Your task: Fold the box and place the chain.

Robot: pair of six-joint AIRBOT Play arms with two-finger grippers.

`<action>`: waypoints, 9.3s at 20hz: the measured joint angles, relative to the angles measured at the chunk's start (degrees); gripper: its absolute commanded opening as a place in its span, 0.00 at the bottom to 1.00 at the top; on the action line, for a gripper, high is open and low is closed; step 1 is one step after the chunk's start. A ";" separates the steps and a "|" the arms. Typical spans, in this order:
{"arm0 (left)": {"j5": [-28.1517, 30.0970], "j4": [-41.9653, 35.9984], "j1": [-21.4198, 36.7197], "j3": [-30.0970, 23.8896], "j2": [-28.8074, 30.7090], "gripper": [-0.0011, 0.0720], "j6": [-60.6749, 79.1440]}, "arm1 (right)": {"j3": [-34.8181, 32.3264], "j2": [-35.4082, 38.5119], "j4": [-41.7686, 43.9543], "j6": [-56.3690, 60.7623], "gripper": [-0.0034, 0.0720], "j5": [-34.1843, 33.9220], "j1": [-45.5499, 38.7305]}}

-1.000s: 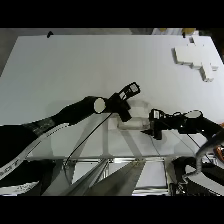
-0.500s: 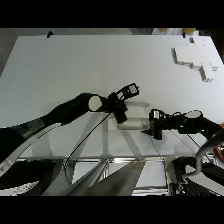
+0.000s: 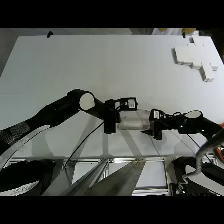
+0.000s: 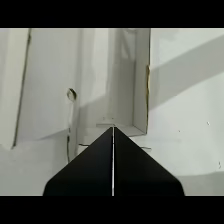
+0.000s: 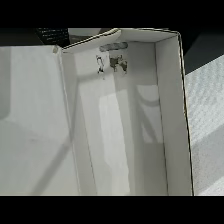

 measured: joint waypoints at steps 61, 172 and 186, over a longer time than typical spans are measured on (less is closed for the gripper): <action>13.40 -14.99 1.42 -9.60 -3.19 0.19 33.57 | 0.02 0.00 0.07 0.02 0.50 -0.09 0.00; -13.35 31.19 -11.52 17.46 -15.76 0.47 -115.54 | 0.00 0.00 0.02 0.02 0.50 -0.02 0.00; -17.11 33.75 -13.27 22.32 -21.05 0.44 -115.80 | 0.00 0.00 0.02 0.02 0.50 -0.02 0.00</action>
